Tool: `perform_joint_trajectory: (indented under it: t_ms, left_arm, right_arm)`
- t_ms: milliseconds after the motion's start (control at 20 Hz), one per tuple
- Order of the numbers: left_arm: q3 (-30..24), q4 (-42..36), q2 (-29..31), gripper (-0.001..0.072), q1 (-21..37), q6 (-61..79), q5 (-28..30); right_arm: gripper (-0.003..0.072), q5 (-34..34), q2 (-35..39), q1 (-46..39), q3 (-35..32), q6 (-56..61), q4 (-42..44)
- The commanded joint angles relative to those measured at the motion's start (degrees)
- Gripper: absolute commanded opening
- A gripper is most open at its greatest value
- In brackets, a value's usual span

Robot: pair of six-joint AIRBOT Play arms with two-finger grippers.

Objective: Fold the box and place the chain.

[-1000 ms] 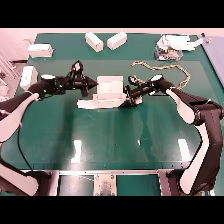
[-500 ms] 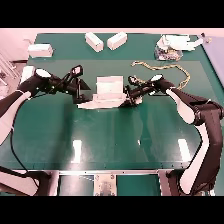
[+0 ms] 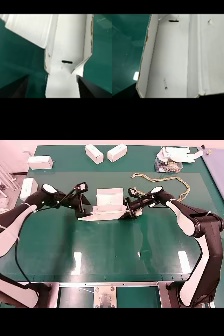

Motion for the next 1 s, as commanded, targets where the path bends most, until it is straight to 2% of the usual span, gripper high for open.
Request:
perform_joint_trajectory:
  t_ms: [0, 500, 550, 700, 750, 800, 850, 950]
  left_arm:
    - [0.0, -0.6, -0.4, 0.0671, -0.7, 1.5, 1.5]
    - [0.0, -3.3, -3.1, 0.0634, -0.7, 3.2, -1.6]
    - [0.0, -4.3, -3.1, 0.0538, -0.7, 4.8, -1.8]
    - [0.0, -5.0, -3.1, 0.0538, -0.7, 6.1, -2.0]
    - [0.0, -5.0, -3.1, 0.0506, -0.7, 6.1, -2.0]
    - [0.0, -5.0, -3.1, 0.0382, -0.7, 6.3, -2.2]
    - [0.0, -5.0, -3.1, 0.0351, -0.7, 7.4, -2.4]
    - [0.0, -5.3, -3.1, 0.035, -0.7, 7.5, -2.5]
  right_arm:
    - [0.0498, 0.0, 0.0, 0.0, 0.0, 0.0, 0.0]
    - [0.0498, 0.0, 0.0, 0.0, 0.0, 0.0, 0.0]
    - [0.0498, 0.0, 0.0, 0.0, 0.0, 0.0, 0.0]
    - [0.0498, 0.0, 0.0, 0.0, 0.0, 0.0, 0.0]
    - [0.0498, 0.0, 0.0, 0.0, 0.0, 0.0, 0.0]
    - [0.0498, 0.0, 0.0, 0.0, 0.0, 0.0, 0.0]
    - [0.0498, 0.0, 0.0, 0.0, 0.0, 0.0, 0.0]
    - [0.0498, 0.0, 0.0, 0.0, 0.0, 0.0, 0.0]
